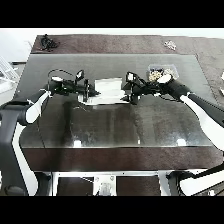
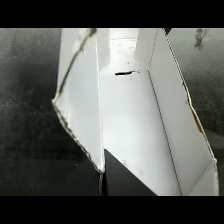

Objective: Fold the box and place the chain.

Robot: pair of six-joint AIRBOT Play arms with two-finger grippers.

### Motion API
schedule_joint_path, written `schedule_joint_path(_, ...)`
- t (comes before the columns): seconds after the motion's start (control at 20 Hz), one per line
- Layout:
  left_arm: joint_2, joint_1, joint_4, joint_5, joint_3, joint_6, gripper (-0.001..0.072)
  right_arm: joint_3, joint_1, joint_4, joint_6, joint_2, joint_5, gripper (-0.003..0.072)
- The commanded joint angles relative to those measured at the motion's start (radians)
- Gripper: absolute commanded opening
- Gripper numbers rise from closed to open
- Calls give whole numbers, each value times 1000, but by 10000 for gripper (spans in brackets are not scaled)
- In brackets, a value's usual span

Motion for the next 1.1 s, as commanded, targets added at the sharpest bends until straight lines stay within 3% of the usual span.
schedule_joint_path(0.0, 0, 0, 0, 0, 0, 0, 21, 14, -3, 1, -5, -2, 0, 635)
schedule_joint_path(0.6, 0, 0, 0, 0, 0, 0, 21, 33, -13, 1, -42, -37, 21, 635)
schedule_joint_path(1.05, 0, 0, 0, 0, 0, 0, 21, 89, -13, 13, -49, -94, 142, 635)
